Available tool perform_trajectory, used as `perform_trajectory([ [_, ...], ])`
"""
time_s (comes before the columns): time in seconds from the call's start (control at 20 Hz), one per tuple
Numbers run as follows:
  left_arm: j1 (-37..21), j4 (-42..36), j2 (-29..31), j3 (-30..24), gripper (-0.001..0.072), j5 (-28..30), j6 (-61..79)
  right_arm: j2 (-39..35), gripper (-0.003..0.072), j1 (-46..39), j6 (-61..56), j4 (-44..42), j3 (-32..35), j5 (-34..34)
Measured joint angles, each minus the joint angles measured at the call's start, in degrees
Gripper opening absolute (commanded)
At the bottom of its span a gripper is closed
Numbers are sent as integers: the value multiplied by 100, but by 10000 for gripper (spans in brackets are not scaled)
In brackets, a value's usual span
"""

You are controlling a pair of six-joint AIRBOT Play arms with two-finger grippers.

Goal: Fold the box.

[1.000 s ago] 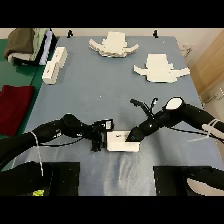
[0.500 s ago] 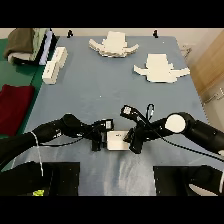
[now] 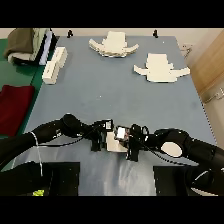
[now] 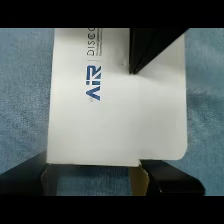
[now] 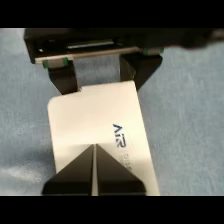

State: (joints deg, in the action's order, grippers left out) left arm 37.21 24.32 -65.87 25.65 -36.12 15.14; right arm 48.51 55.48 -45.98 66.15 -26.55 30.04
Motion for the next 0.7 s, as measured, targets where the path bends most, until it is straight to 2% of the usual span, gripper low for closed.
perform_trajectory([
  [0.15, 0, -15, -2, 0, 528, 4, -13, -79, 379, 140, 2, 337, 87, -232],
  [0.35, 0, -15, 0, 0, 528, 7, -13, -125, 391, 205, 2, 935, 125, -323],
  [0.45, 0, -13, 0, 0, 528, 9, -9, -131, 493, 225, 2, 1231, 131, -354],
  [0.7, 0, -11, 0, 0, 528, 4, -2, -136, 494, 236, -2, 1572, 136, -286],
])
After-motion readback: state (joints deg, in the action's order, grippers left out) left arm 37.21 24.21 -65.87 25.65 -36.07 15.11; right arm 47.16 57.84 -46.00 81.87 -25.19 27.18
